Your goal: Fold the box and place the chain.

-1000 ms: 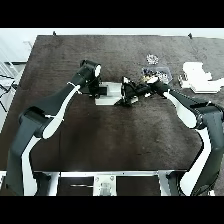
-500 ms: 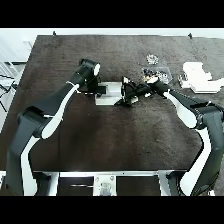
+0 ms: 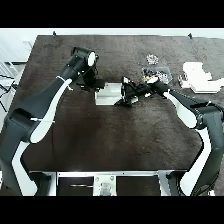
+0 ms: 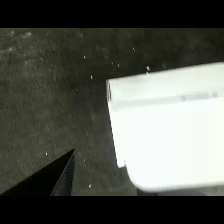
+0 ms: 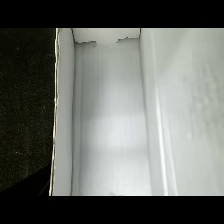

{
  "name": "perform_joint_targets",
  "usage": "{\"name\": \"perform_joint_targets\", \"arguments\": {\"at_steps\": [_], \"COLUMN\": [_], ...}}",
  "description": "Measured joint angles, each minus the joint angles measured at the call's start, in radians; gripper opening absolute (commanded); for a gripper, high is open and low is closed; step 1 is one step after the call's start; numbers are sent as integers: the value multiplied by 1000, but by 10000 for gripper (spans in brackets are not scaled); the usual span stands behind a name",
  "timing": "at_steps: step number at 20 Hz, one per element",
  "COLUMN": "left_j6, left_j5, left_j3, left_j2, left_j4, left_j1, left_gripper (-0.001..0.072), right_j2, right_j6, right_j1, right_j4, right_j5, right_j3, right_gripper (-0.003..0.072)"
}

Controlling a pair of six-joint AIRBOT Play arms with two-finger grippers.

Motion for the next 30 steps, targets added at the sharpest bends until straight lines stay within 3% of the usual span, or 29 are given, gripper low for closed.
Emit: {"name": "perform_joint_targets", "arguments": {"at_steps": [6, 12, 16, 20, 27, 30], "left_j6": [26, 89, 295, 637, 916, 1185], "left_j5": [27, 234, 438, 558, 642, 674], "left_j3": [-76, -336, -573, -733, -814, -821], "left_j2": [111, 310, 430, 466, 478, 472], "left_j4": [32, 17, -172, -446, -575, -613], "left_j1": [1, 26, 118, 225, 278, 285], "left_gripper": [428, 427, 427, 428, 429, 430], "right_j2": [0, 0, 0, 0, 0, 0], "right_j6": [0, 0, 0, 0, 0, 0], "right_j1": [0, 0, 0, 0, 0, 0], "right_j4": [0, 0, 0, 0, 0, 0], "right_j5": [0, 0, 0, 0, 0, 0], "right_j3": [0, 0, 0, 0, 0, 0], "right_gripper": [489, 489, 489, 489, 488, 489]}}
